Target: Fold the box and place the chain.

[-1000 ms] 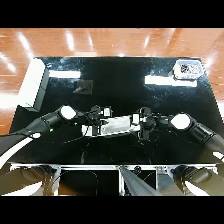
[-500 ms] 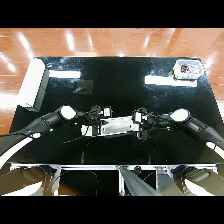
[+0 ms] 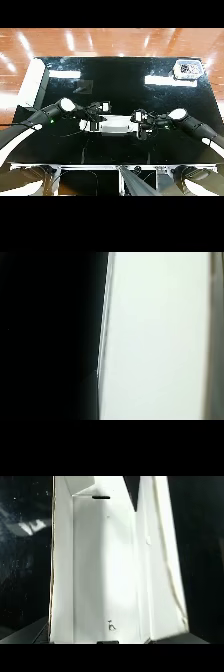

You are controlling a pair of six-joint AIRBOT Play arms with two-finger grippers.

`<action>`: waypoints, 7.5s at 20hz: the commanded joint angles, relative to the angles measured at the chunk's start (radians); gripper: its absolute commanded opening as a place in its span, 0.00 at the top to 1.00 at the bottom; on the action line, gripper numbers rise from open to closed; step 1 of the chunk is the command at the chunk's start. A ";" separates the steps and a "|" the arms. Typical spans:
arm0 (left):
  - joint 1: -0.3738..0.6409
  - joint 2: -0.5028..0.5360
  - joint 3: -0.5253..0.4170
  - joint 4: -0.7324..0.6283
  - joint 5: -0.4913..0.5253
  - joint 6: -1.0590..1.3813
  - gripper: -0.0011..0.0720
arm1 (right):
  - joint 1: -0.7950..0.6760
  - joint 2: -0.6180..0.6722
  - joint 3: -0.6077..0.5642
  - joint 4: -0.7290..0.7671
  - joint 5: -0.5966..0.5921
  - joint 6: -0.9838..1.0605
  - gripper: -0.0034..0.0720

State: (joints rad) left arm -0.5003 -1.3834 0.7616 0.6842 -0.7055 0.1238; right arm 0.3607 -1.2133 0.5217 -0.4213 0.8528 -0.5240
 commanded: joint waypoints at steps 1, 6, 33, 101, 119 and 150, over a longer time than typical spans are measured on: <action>0.004 -0.023 0.013 0.018 -0.013 0.000 0.96 | 0.054 -0.019 0.000 0.003 -0.051 0.015 0.02; 0.005 -0.023 0.013 0.014 -0.014 -0.001 0.96 | 0.071 -0.029 0.000 0.002 -0.087 0.041 0.02; 0.005 -0.023 0.013 0.014 -0.059 -0.068 0.96 | 0.071 -0.030 0.000 -0.078 -0.158 0.165 0.02; 0.005 -0.055 0.030 0.015 -0.043 -0.068 0.96 | 0.071 -0.035 0.008 -0.068 -0.128 0.141 0.01; 0.005 -0.062 0.056 0.019 -0.089 -0.088 0.96 | 0.055 -0.040 0.010 -0.024 -0.148 0.027 0.02; 0.009 -0.117 0.145 0.138 -0.142 -0.112 0.96 | -0.053 -0.034 0.029 -0.024 -0.121 0.176 0.01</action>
State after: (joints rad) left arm -0.4927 -1.4998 0.9054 0.8188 -0.8375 0.0120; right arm 0.3515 -1.2503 0.5518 -0.4175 0.6983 -0.3706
